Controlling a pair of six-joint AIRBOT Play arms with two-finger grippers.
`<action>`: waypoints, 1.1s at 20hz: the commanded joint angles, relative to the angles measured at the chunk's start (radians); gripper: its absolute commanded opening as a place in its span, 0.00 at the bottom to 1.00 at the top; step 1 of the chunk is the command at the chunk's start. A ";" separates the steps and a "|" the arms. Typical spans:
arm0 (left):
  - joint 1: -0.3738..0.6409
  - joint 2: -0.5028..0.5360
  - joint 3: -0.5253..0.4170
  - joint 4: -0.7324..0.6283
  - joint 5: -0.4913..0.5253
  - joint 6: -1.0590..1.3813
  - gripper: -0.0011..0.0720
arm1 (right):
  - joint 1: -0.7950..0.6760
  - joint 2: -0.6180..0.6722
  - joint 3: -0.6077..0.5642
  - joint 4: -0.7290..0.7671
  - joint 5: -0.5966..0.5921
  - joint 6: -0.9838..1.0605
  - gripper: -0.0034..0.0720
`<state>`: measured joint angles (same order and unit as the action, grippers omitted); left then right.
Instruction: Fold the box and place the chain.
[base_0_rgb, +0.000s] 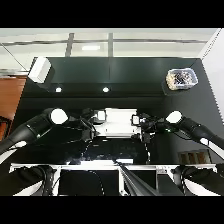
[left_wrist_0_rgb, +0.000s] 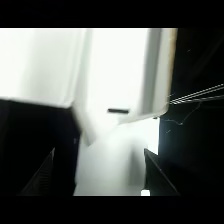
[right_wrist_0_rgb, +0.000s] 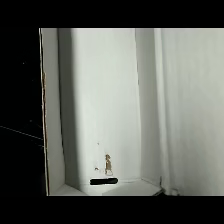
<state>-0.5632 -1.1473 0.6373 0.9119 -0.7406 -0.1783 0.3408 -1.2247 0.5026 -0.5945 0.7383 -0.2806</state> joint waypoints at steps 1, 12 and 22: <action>-0.047 -0.032 -0.001 -0.096 0.022 0.016 0.69 | 0.001 0.000 0.000 0.000 0.001 0.000 0.60; -0.046 -0.105 -0.001 -0.306 0.034 0.023 0.23 | 0.001 0.000 0.000 0.000 0.002 0.000 0.60; -0.053 -0.150 0.000 -0.345 0.061 0.048 0.66 | 0.001 0.000 0.000 0.000 0.003 0.004 0.60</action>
<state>-0.6155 -1.2926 0.6365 0.5858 -0.6930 -0.1310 0.3405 -1.2243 0.5030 -0.5980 0.7441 -0.2806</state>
